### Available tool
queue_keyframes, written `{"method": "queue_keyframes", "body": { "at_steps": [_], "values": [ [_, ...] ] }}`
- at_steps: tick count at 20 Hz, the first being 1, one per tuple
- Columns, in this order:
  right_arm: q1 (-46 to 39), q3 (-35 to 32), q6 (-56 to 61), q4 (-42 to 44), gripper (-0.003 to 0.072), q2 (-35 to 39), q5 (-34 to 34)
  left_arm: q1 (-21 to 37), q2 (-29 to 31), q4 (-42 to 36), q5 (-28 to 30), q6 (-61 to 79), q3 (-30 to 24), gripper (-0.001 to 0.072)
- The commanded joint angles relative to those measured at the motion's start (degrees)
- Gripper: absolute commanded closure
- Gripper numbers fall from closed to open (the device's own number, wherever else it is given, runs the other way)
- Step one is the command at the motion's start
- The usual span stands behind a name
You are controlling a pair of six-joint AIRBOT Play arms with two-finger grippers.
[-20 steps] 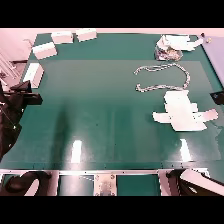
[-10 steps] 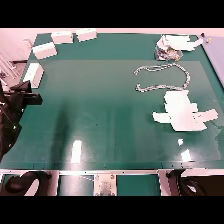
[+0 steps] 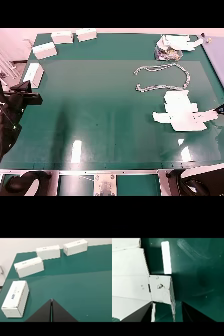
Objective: Fold the box and place the chain.
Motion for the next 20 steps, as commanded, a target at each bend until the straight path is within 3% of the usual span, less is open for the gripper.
{"method": "queue_keyframes", "body": {
  "at_steps": [1,16,20],
  "values": [
    [0.1,0.5,-0.5,-1.7,0.0222,-1.5,0.4,0.0,0.0,0.0,0.0,0.0,0.0,0.0689],
    [2.2,0.4,-6.9,0.5,0.0226,-10.4,5.7,0.0,0.0,0.0,0.0,0.0,0.0,0.0689],
    [2.4,0.4,-9.5,4.3,0.0279,-12.6,6.8,0.0,0.0,0.0,0.0,0.0,0.0,0.0689]
  ]
}}
